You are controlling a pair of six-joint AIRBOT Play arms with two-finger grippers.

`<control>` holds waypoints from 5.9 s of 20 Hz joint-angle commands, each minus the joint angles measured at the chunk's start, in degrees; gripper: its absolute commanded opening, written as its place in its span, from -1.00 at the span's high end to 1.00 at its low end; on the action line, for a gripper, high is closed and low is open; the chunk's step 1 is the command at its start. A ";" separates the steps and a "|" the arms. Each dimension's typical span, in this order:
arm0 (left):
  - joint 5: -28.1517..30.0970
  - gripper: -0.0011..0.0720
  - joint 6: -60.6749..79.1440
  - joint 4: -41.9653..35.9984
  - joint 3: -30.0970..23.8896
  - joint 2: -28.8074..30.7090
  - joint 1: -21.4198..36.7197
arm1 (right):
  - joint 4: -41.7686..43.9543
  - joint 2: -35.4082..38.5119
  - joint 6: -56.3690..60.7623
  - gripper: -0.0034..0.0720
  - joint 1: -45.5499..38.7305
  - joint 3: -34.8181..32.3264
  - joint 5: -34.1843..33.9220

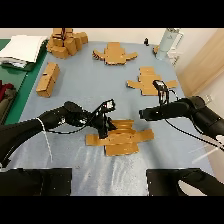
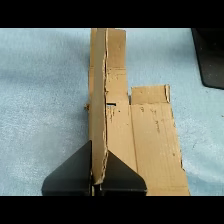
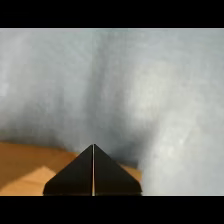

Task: Fold the box.

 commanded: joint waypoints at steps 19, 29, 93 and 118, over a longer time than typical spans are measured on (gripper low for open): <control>0.00 0.94 0.00 -0.17 0.00 -0.02 0.00 | -35.58 -3.10 -0.22 -0.38 53.00 -12.85 3.72; 0.00 0.94 0.00 -0.17 0.00 -0.04 0.00 | -47.80 2.71 8.02 -0.35 53.00 -12.07 3.54; 0.00 0.94 0.00 -0.17 0.00 -0.04 0.00 | 25.44 -5.03 -87.17 -0.57 5.11 -13.57 8.66; -0.04 0.94 0.02 -0.81 0.04 -0.02 0.00 | 25.18 -4.28 -84.35 -1.00 5.01 -13.55 9.73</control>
